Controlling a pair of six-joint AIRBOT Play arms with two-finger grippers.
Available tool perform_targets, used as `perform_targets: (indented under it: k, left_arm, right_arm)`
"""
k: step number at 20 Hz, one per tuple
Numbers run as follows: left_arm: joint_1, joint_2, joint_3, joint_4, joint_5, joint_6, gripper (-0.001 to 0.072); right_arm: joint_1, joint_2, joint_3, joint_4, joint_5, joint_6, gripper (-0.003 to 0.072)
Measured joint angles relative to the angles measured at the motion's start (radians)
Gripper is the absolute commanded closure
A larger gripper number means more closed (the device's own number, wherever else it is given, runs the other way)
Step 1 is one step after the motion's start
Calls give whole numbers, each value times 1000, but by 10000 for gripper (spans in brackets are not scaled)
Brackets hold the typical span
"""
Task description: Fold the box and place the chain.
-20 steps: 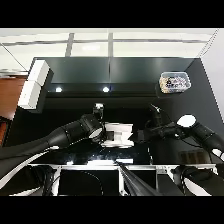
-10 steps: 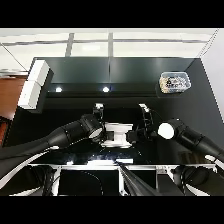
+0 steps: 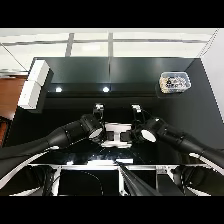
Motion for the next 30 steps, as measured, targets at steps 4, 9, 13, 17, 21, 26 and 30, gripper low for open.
perform_targets:
  k: [4,9,13,17,21,26,30]
  left_arm:
    - [0,0,0,0,0,0,681]
    - [0,0,0,0,1,0,680]
    - [0,0,0,0,2,0,680]
    - [0,0,0,1,1,0,681]
    - [0,0,0,1,2,0,680]
    - [0,0,0,1,3,-2,680]
    - [0,0,0,6,-2,-2,680]
  right_arm:
    - [18,-35,23,-8,21,76,443]
    - [24,-50,32,-10,18,144,507]
    - [26,-64,34,-8,18,179,558]
    - [27,-70,34,-2,22,183,672]
    - [27,-71,34,3,20,179,542]
    - [27,-72,43,11,1,150,480]
    - [27,-68,79,7,25,101,479]
